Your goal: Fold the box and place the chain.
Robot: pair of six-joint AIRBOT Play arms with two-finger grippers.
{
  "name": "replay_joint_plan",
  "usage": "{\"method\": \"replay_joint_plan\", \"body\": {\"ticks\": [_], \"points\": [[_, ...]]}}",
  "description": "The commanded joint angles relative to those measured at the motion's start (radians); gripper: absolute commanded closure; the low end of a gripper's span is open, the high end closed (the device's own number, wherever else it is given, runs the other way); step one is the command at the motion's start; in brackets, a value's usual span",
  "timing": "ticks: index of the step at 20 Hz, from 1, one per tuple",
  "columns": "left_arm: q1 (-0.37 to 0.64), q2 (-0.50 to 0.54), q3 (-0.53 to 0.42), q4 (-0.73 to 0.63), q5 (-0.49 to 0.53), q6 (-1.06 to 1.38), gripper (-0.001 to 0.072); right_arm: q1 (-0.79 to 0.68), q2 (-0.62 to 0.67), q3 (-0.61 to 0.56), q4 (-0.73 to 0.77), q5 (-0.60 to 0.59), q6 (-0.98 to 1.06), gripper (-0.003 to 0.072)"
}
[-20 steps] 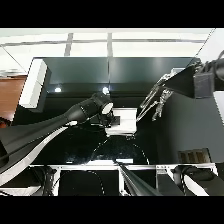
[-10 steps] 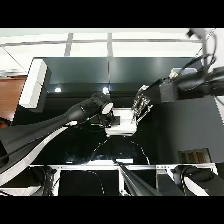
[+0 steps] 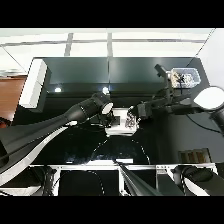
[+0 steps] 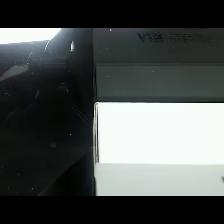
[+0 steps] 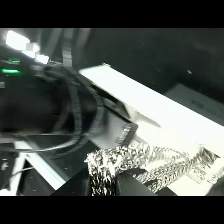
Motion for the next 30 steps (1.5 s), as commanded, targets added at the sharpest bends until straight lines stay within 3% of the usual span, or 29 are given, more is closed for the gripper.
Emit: {"method": "replay_joint_plan", "body": {"ticks": [1,2,3,4,7,9,11,12,13,16,21,23,30], "points": [[0.000,0.000,0.000,0.000,0.000,0.000,0.0682,0.028,-0.034,-0.051,-0.014,-0.065,0.006,0.0665],[0.000,0.000,0.000,0.000,0.000,0.000,0.0682,0.027,-0.035,-0.051,-0.028,-0.065,0.006,0.0610],[0.000,0.000,0.000,0.000,0.000,0.000,0.0682,0.023,-0.035,-0.051,-0.035,-0.053,0.007,0.0404],[0.000,0.000,0.000,0.000,0.000,0.000,0.0682,0.009,-0.034,-0.049,-0.035,-0.017,0.006,0.0336],[0.000,0.000,0.000,0.000,0.000,0.000,0.0682,-0.109,0.018,-0.049,-0.123,0.160,-0.045,0.0321],[0.001,0.000,0.000,0.000,0.000,0.000,0.0682,-0.210,0.082,-0.061,-0.334,0.246,-0.140,0.0321],[0.000,0.000,0.000,0.000,0.001,0.000,0.0682,-0.286,0.123,-0.126,-0.446,0.151,-0.226,0.0303],[0.000,0.000,0.000,0.000,0.001,0.000,0.0682,-0.304,0.119,-0.165,-0.456,0.082,-0.249,0.0086],[0.000,0.000,0.000,0.000,0.003,0.000,0.0682,-0.302,0.109,-0.206,-0.483,0.002,-0.258,-0.0022],[0.000,0.000,0.000,0.000,0.001,0.000,0.0681,-0.284,0.044,-0.276,-0.519,-0.229,-0.221,-0.0022],[0.000,0.000,0.000,0.000,0.001,0.000,0.0682,-0.170,-0.131,-0.275,-0.477,-0.539,-0.180,-0.0020],[0.000,0.000,0.000,0.000,0.001,0.000,0.0682,-0.116,-0.193,-0.243,-0.533,-0.563,0.018,-0.0014],[0.000,0.000,0.000,0.001,0.001,0.000,0.0682,0.051,-0.293,-0.141,-1.018,-0.460,0.763,-0.0013]]}}
